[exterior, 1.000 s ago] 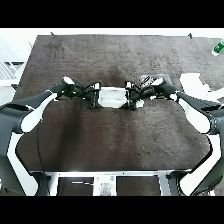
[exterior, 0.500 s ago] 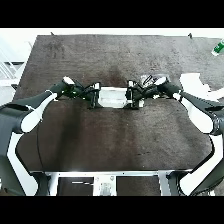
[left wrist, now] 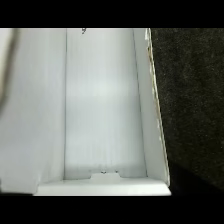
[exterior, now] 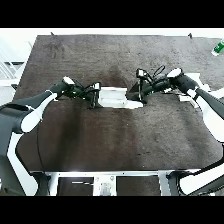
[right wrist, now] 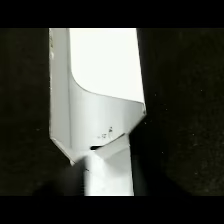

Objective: Fold the box and place the chain.

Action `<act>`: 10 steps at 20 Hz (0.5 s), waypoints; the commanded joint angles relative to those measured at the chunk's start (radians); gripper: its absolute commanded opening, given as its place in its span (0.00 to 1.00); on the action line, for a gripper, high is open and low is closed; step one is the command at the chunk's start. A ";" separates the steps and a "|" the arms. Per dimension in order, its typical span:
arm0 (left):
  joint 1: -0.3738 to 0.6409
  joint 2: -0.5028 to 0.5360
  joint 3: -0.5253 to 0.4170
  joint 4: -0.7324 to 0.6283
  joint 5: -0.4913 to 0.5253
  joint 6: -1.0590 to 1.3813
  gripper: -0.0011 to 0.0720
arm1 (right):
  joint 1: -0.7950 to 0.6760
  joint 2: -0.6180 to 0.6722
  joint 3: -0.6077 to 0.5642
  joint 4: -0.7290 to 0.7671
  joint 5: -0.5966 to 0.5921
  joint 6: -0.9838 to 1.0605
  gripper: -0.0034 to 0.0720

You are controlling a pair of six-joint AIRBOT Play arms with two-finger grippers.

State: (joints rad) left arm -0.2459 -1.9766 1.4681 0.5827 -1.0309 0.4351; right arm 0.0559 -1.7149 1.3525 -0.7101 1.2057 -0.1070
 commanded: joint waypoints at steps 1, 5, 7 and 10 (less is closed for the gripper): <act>0.000 0.001 0.000 0.000 0.001 0.000 0.56 | -0.003 0.027 0.000 0.016 0.134 0.029 0.14; 0.000 0.001 0.000 0.000 0.000 0.000 0.56 | 0.004 0.026 0.000 0.193 0.190 0.029 0.06; 0.000 0.001 0.000 0.000 0.001 0.000 0.56 | 0.024 0.021 -0.001 0.254 0.136 0.029 0.06; 0.000 0.001 0.000 0.000 0.000 0.000 0.56 | 0.060 0.007 0.000 0.257 -0.016 0.029 0.06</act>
State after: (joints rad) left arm -0.2459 -1.9766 1.4681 0.5827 -1.0309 0.4351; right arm 0.0902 -1.6989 1.3521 -0.5026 1.2942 -0.0803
